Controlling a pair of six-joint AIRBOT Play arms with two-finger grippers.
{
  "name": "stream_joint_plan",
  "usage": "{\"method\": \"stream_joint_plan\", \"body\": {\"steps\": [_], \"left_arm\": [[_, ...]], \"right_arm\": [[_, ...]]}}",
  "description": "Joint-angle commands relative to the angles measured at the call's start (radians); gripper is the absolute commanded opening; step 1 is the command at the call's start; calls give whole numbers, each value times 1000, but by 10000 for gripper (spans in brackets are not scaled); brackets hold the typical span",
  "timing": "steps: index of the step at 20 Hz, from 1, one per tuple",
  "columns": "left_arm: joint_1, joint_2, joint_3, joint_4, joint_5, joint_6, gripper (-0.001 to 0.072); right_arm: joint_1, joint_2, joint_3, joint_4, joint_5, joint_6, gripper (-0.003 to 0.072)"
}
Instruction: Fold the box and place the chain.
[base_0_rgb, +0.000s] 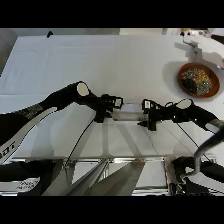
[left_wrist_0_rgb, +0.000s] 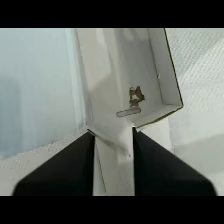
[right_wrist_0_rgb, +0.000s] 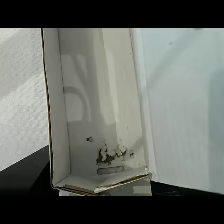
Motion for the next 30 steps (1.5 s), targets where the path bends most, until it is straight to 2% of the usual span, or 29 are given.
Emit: {"method": "stream_joint_plan", "body": {"steps": [1, 2, 3, 12, 16, 22, 25, 27, 28, 30], "left_arm": [[-7, -1, 0, -13, -45, -1, 96], [-7, -1, 0, -13, -55, 0, 56], [-6, -1, 0, -12, -58, -1, 56], [-39, -11, 0, -61, -25, 0, 62], [-48, -23, 0, -61, -30, 0, 93], [-63, -30, 0, -69, 16, 0, 96], [-84, -42, 0, -98, 29, 0, 286], [-100, -50, 0, -100, 39, 0, 364], [-103, -51, 0, -100, 40, -5, 400], [-105, -52, 0, -98, 40, -32, 403]], "right_arm": [[0, 0, 0, 0, 0, 0, 335], [0, 0, 0, 0, 0, 0, 335], [0, 0, 0, 0, 0, 0, 335], [0, 0, 0, 0, 0, 0, 335], [0, 0, 0, 1, 0, 0, 335], [0, 0, 0, 0, 1, 0, 335], [0, 0, 0, 0, 1, 0, 335], [0, 0, 0, 0, 1, 0, 335], [0, 0, 0, 0, 1, 0, 335], [0, 0, 0, 0, 1, 0, 335]]}}
